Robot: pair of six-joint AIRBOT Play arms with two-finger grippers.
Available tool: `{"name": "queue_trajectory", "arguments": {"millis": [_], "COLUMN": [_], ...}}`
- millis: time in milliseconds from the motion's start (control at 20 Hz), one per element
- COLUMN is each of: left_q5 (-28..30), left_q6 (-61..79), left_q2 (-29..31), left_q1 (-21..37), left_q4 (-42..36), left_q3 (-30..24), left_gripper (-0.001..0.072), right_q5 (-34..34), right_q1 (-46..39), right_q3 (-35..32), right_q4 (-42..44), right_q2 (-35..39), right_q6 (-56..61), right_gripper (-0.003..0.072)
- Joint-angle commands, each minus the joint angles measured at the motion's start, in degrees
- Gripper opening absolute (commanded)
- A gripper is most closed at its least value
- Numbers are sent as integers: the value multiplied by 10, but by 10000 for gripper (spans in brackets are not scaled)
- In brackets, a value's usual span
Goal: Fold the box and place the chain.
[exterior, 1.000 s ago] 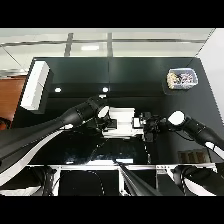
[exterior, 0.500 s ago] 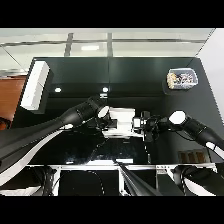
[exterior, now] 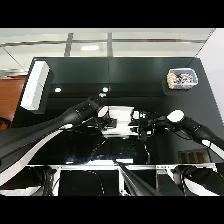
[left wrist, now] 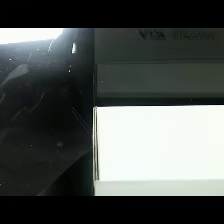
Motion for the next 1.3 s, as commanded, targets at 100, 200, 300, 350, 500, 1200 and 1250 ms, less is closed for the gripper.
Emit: {"name": "queue_trajectory", "arguments": {"millis": [100,200,300,350,500,1200,1250], "left_q5": [0,-4,-4,-4,-4,-4,-4], "left_q6": [1,1,1,1,1,1,1], "left_q2": [0,0,0,0,0,0,0], "left_q1": [0,0,0,0,0,0,0], "left_q4": [-6,-6,-6,-6,-6,-5,-5], "left_q3": [0,0,0,0,0,0,0], "left_gripper": [31,31,31,31,31,31,31], "right_q5": [-10,-10,-10,-10,-13,134,137], "right_q1": [6,6,6,6,6,-148,-184], "right_q3": [0,0,0,0,0,98,89], "right_q4": [38,38,38,39,36,-509,-545], "right_q2": [-21,-21,-21,-21,-21,207,210], "right_q6": [5,17,31,38,42,1005,1080], "right_gripper": [219,219,220,314,119,11,11]}}
